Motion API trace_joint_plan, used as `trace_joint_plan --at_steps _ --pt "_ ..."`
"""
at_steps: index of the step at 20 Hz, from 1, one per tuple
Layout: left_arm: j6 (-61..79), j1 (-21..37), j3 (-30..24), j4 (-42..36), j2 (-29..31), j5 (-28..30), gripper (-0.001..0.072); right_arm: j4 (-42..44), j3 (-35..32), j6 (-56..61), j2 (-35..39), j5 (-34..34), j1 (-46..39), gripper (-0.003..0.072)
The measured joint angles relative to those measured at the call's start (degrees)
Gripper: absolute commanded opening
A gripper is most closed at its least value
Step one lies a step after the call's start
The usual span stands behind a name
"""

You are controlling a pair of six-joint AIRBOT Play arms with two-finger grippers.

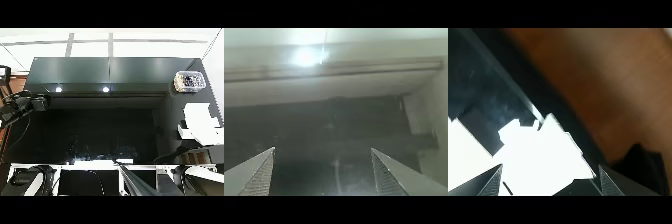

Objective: Fold the box and place the chain.

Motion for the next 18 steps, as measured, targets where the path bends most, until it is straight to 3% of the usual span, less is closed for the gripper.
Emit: trace_joint_plan --at_steps 3,4,5,6,9,12,18 --pt "0.00 -1.60 0.00 -0.48 -2.29 -0.63 0.0701 0.22 4.55 -4.76 -5.35 3.98 0.63 0.0714" --pt "0.00 -2.08 0.00 -0.81 -3.10 -0.76 0.0701 0.35 5.40 -6.29 -6.64 4.92 0.94 0.0584" --pt "0.00 -2.43 0.00 -1.05 -3.72 -0.76 0.0701 0.39 5.99 -7.65 -7.65 5.92 1.22 0.0362" --pt "0.00 -2.69 0.00 -1.33 -4.26 -0.81 0.0701 0.39 6.40 -8.83 -8.46 6.91 1.46 0.0094" --pt "0.00 -3.04 0.04 -1.77 -5.07 -1.01 0.0701 0.42 7.15 -11.26 -9.62 10.19 1.92 0.0015" --pt "0.00 -3.19 0.04 -1.88 -5.35 -0.74 0.0701 3.15 7.37 -12.74 -9.07 14.71 2.54 0.0015" --pt "0.02 -3.19 0.04 -2.23 -5.46 0.09 0.0700 20.28 4.15 -14.19 -1.42 18.88 5.84 0.0014"
